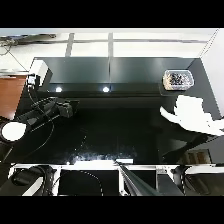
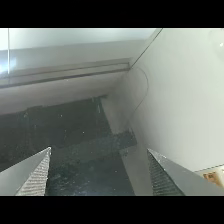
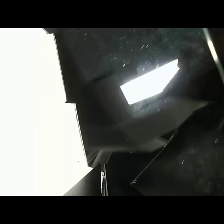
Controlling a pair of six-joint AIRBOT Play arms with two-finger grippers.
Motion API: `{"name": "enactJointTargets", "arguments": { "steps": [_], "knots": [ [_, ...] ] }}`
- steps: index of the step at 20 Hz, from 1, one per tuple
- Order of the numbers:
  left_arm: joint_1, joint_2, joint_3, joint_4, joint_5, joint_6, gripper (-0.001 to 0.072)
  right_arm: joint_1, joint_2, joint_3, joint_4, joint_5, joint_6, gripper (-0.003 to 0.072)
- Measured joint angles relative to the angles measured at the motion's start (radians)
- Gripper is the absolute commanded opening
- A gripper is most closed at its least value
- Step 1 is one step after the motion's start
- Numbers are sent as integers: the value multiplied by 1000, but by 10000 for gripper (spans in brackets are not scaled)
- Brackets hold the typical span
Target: Fold the box and place the chain.
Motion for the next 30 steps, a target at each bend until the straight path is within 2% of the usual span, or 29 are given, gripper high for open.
{"name": "enactJointTargets", "arguments": {
  "steps": [6,11,14,22,26,30],
  "knots": [
    [0,0,0,0,0,0,709,66,158,-187,105,-27,31,14],
    [0,0,0,2,0,0,709,271,277,-328,209,-80,98,13],
    [0,0,0,2,0,0,709,435,382,-427,272,-234,130,13],
    [-7,-3,0,-6,-43,0,712,940,786,-756,370,-777,128,13],
    [-42,-48,0,-33,-109,-9,712,1170,936,-915,372,-959,45,14],
    [-56,-153,14,-137,-148,-50,712,1363,988,-1044,373,-1105,8,14]
  ]
}}
